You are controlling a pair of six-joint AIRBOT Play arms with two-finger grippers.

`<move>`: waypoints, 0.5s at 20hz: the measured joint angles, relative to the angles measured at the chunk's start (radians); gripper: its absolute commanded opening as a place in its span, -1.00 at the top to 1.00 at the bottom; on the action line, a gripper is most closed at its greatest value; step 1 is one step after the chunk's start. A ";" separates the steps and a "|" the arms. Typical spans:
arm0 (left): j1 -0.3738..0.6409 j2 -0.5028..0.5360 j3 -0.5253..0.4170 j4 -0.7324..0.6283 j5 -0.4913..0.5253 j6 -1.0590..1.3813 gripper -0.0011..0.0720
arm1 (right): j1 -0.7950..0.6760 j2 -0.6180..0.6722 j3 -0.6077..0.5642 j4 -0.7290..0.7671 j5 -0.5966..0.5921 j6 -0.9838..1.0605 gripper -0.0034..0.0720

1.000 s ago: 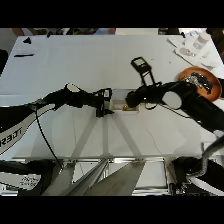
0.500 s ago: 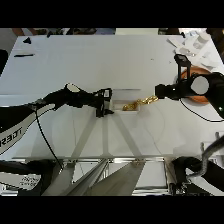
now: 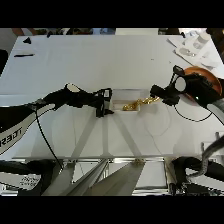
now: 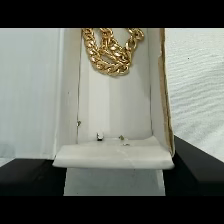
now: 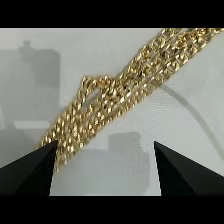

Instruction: Fold the box and place the chain.

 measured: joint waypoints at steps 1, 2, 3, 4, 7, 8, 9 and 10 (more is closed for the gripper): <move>0.000 0.000 0.000 0.000 0.000 0.000 0.02 | 0.000 -0.027 0.009 0.000 -0.015 0.021 -0.84; 0.000 0.000 0.000 0.000 0.000 0.000 0.02 | 0.000 -0.052 0.018 -0.002 -0.025 0.035 -0.83; 0.000 0.000 0.000 0.000 0.000 0.000 0.02 | 0.000 -0.077 0.028 -0.003 -0.032 0.048 -0.79; 0.000 0.000 0.000 0.000 0.000 0.000 0.02 | 0.000 -0.097 0.036 -0.003 -0.039 0.057 -0.39; 0.000 0.000 0.000 0.000 0.000 0.000 0.02 | 0.000 -0.128 0.051 -0.006 -0.045 0.084 0.34; 0.000 0.000 0.000 0.000 0.000 0.000 0.02 | 0.000 -0.134 0.053 -0.010 -0.044 0.089 0.62; 0.000 0.000 0.000 0.000 0.000 0.000 0.02 | 0.000 -0.137 0.055 -0.014 -0.042 0.092 0.88; 0.000 0.000 0.000 0.000 0.000 0.000 0.02 | 0.000 -0.140 0.057 -0.013 -0.044 0.101 0.89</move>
